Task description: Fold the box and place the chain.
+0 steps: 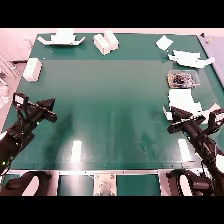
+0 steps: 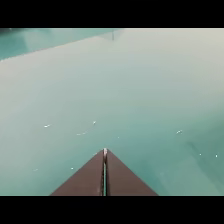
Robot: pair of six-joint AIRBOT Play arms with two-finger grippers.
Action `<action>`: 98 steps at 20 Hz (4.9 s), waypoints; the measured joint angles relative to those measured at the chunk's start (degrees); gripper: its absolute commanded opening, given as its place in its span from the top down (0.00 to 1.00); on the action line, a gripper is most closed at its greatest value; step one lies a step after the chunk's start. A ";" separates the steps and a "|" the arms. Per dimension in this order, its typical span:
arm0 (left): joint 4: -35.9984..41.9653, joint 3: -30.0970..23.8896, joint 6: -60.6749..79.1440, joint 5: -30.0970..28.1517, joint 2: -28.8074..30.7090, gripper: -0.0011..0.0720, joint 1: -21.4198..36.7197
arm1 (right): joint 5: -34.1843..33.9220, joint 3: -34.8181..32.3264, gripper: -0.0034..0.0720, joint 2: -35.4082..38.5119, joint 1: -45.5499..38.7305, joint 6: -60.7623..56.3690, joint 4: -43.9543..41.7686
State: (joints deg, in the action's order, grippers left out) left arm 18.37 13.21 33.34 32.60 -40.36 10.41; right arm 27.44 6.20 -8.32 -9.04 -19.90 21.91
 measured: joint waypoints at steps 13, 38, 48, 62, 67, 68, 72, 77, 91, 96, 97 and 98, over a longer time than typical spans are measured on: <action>0.02 0.00 0.00 0.00 0.00 0.96 0.00 | 0.00 0.02 0.93 0.00 0.00 0.00 -1.01; 0.02 0.00 0.00 -0.02 0.00 0.96 0.00 | 16.26 23.91 0.53 -18.60 -19.02 -23.56 22.99; 0.02 0.00 -0.02 -0.02 0.00 0.96 0.00 | 41.97 50.86 0.43 -47.52 -42.80 -31.91 31.63; 0.00 0.00 0.00 0.00 0.00 0.96 0.00 | 57.07 80.56 0.37 -77.59 -46.93 -32.52 44.17; 0.00 0.00 -0.02 0.00 0.00 0.96 0.00 | 59.87 87.65 0.28 -84.21 -45.31 -33.16 48.39; 0.02 0.00 0.00 0.00 0.00 0.96 0.00 | 60.39 88.48 0.28 -85.72 -44.70 -33.16 48.89; 0.02 0.00 -0.02 0.00 0.00 0.96 0.00 | 61.90 90.01 0.27 -90.68 -42.71 -32.81 49.62; 0.02 0.00 -0.02 0.07 0.00 0.96 0.00 | 63.14 90.53 0.27 -94.84 -41.66 -32.46 49.66; 0.02 0.00 -0.07 1.51 0.00 0.96 0.00 | 65.16 90.82 0.27 -100.85 -41.42 -30.86 47.10; 0.02 0.00 -0.07 1.53 0.00 0.96 0.00 | 64.61 90.82 0.31 -102.40 -41.53 -30.51 47.10; 0.02 0.00 -0.07 1.53 0.00 0.96 0.00 | 64.46 90.82 0.37 -102.55 -41.68 -30.32 47.10; 0.02 0.00 -0.07 1.53 0.00 0.96 0.00 | 64.24 90.82 0.41 -102.71 -41.83 -29.99 47.15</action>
State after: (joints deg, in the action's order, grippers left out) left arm 18.39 13.21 33.28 34.13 -40.36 10.41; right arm 91.68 97.01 -111.02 -50.87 -49.89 69.06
